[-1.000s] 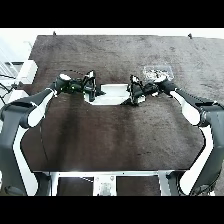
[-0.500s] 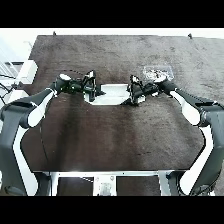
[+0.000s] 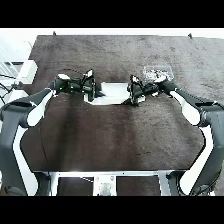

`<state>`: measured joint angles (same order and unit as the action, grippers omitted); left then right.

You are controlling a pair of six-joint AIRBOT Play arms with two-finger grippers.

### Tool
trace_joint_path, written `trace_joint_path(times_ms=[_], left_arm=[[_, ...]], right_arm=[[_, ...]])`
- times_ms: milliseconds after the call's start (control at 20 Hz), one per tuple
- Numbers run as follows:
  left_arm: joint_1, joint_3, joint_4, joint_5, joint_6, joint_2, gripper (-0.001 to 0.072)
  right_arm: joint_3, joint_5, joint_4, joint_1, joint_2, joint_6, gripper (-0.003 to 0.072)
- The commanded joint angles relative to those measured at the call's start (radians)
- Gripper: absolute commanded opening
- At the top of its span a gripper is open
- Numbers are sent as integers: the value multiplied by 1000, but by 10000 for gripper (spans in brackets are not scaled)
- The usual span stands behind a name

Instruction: Fold the box and place the chain.

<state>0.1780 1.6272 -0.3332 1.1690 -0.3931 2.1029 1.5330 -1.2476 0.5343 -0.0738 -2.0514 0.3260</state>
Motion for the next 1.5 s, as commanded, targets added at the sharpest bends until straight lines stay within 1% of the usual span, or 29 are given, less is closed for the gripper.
trace_joint_path(times_ms=[0,250,300,350,400,450,500,600,800,850,950,1050,1200,1300,1450], left_arm=[[-41,31,18,111,26,-3,247],[-116,168,20,273,119,-3,246],[-122,198,19,294,149,-3,199],[-123,229,16,327,171,-3,62],[-122,254,13,352,189,-3,19],[-120,277,16,362,237,-3,16],[-120,298,16,359,285,-5,14],[-113,302,-5,323,335,-42,13],[-79,297,-86,265,372,-177,13],[-68,275,-86,243,374,-214,14],[-47,188,-87,167,369,-305,14],[-25,55,-86,59,338,-407,13],[22,-175,-85,-127,298,-546,13],[64,-298,-86,-205,257,-592,14],[105,-402,-86,-224,253,-586,14]], right_arm=[[0,-2,0,0,0,0,594],[0,-2,0,0,0,0,594],[0,-2,0,0,0,1,594],[0,-2,0,0,0,0,594],[0,-2,0,0,0,1,594],[0,-2,0,0,0,1,594],[0,-2,0,0,0,1,594],[0,-2,0,0,0,1,594],[0,-2,0,0,0,1,594],[0,-2,-1,0,0,0,594],[0,-2,0,0,0,1,594],[0,-2,0,0,0,1,594],[0,-2,0,0,0,0,594],[0,-2,-1,0,0,1,594],[0,-2,0,0,0,0,594]])
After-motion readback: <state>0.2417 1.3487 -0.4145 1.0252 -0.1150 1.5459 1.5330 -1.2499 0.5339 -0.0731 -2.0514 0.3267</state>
